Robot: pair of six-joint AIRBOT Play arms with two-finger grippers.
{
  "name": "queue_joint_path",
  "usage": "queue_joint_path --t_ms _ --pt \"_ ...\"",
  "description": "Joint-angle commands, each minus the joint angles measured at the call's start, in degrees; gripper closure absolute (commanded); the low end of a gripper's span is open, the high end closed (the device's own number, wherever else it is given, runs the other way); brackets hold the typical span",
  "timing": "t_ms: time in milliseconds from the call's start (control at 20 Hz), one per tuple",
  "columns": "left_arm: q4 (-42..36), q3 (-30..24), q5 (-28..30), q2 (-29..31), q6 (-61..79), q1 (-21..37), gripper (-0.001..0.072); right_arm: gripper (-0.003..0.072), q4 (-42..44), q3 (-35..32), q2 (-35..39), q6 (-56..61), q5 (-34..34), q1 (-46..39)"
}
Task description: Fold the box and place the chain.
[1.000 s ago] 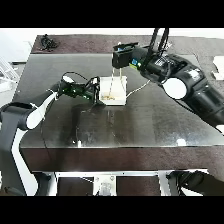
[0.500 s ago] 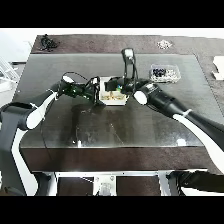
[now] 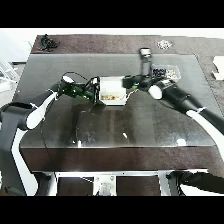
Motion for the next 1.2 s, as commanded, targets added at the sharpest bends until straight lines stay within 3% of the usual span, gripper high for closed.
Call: queue_joint_path --t_ms 0,100,250,700,800,900,1050,1150 --pt "0.0 0.0 0.0 0.0 0.0 0.0 0.025 0.0129 0.2 -4.4 0.2 2.4 -3.4 -11.8" --pt "0.0 0.0 0.0 0.0 0.0 0.0 0.025 0.0116 4.9 -4.9 -4.2 3.3 -7.9 -17.4" --pt "0.0 0.0 0.0 0.0 0.0 0.0 0.0251 0.0117 7.2 -2.4 -11.4 3.1 -11.5 -19.4" --pt "0.0 0.0 0.0 0.0 0.0 0.0 0.0251 0.0122 12.4 12.5 -26.4 3.1 -11.5 -18.5" --pt "0.0 0.0 0.0 0.0 0.0 0.0 0.0251 0.0221 12.8 13.4 -27.4 2.5 -11.8 -18.0" --pt "0.0 0.0 0.0 0.0 0.0 0.0 0.0251 0.0378 12.8 13.4 -27.4 2.2 -12.2 -17.7" --pt "0.0 0.0 0.0 0.0 0.0 0.0 0.0251 0.0674 12.6 13.4 -27.3 2.1 -12.3 -17.7" --pt "0.0 0.0 0.0 0.0 0.0 0.0 0.0251 0.0678 12.8 13.4 -27.2 4.6 -11.8 -18.4"
